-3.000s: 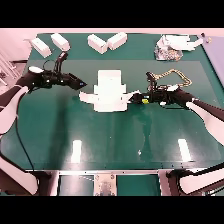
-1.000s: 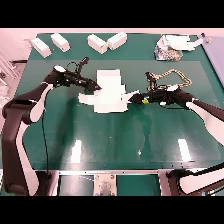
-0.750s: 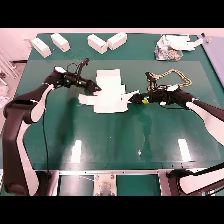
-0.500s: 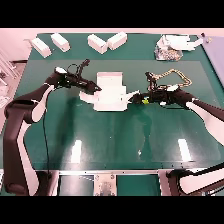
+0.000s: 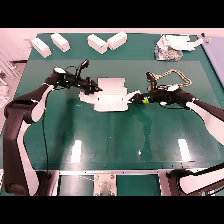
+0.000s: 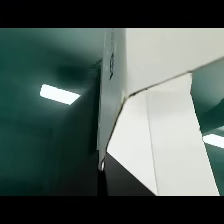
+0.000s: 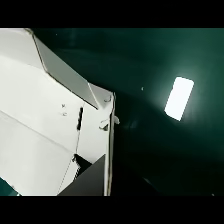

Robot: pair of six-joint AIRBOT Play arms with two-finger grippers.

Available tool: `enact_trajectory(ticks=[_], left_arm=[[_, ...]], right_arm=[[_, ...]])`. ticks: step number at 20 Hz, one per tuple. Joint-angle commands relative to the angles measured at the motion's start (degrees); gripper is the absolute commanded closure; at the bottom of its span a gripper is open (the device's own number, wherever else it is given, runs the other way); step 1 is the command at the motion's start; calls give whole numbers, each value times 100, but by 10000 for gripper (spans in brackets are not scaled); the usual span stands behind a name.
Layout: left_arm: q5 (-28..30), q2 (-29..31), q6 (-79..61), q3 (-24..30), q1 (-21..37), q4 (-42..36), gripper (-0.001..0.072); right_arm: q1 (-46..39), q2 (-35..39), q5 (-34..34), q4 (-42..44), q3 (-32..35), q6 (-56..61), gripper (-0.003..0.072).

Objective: Fold the box and place the chain.

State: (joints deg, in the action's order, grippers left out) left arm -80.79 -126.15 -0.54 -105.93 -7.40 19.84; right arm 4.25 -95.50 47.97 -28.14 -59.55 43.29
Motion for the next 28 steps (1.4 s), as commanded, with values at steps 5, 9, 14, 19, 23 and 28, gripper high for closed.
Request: enact_trajectory(ticks=[5, 9, 14, 19, 23, 28], left_arm=[[-461, -4, -1652, 72, 2, 4, 693], [-345, -4, -1746, 127, 0, 31, 693], [98, -2, -2094, 511, 0, -4, 692], [232, 2, -2085, 511, 0, -186, 689], [304, 0, -2085, 511, 0, -184, 689], [420, 0, -2070, 511, 0, -181, 689]], right_arm=[[0, 2, 9, 26, -2, 179, 672], [2, 0, 11, 24, -2, 282, 672], [4, 0, 11, 22, -2, 282, 671], [4, 0, 9, 24, -2, 280, 671], [4, 0, 15, 22, -2, 280, 649], [-79, 2, 35, 22, -4, 278, 421]])
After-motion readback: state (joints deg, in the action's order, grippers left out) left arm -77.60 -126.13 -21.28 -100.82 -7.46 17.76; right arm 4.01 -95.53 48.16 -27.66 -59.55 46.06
